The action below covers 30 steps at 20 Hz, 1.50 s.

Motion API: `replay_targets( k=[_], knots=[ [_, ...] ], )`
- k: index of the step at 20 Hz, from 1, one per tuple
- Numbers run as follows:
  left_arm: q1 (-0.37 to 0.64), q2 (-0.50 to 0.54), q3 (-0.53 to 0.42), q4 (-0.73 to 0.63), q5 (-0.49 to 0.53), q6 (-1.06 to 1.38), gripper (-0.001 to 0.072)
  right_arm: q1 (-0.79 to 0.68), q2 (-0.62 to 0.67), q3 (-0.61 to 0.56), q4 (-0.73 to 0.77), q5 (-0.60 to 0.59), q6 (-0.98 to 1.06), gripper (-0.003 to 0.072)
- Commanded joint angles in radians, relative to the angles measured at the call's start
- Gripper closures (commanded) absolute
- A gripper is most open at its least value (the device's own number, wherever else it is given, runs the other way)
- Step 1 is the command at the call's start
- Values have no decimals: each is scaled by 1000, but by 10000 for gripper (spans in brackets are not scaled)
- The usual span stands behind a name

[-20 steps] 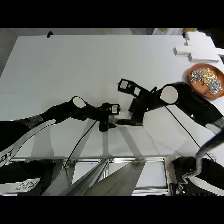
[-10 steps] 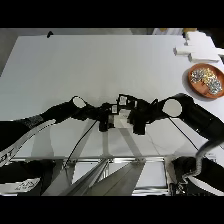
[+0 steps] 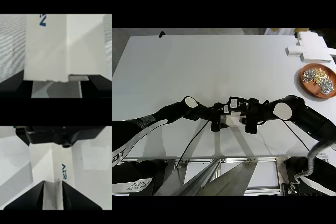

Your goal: Fold the box and place the chain.

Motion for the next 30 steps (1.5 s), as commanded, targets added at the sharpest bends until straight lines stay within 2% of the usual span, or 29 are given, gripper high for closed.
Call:
replay_targets(
  k=[1, 4, 9, 15, 20, 23, 24, 30],
  knots=[
    [1, 1, 1, 1, 0, 1, 437, 1, 1, -1, -17, -13, 4, 512],
    [1, 1, 1, 0, 0, 1, 437, 1, 1, -5, -17, -16, 4, 535],
    [1, 1, 1, 0, 0, 1, 437, 1, 1, -49, -17, -89, 14, 534],
    [1, 1, 1, 0, 0, 1, 437, 1, 1, -53, -9, -78, 23, 526],
    [1, 1, 1, 0, 0, 1, 437, 1, 1, -105, 10, -65, 21, 491],
    [1, 1, 1, 0, 0, 1, 437, 1, 1, -110, 10, -71, 22, 362],
    [1, 1, 1, 0, 0, 1, 437, 1, 2, -110, 10, -76, 22, 345],
    [1, 1, 1, 0, 0, 1, 437, 1, 80, -110, 16, -84, 34, 346]
  ],
)
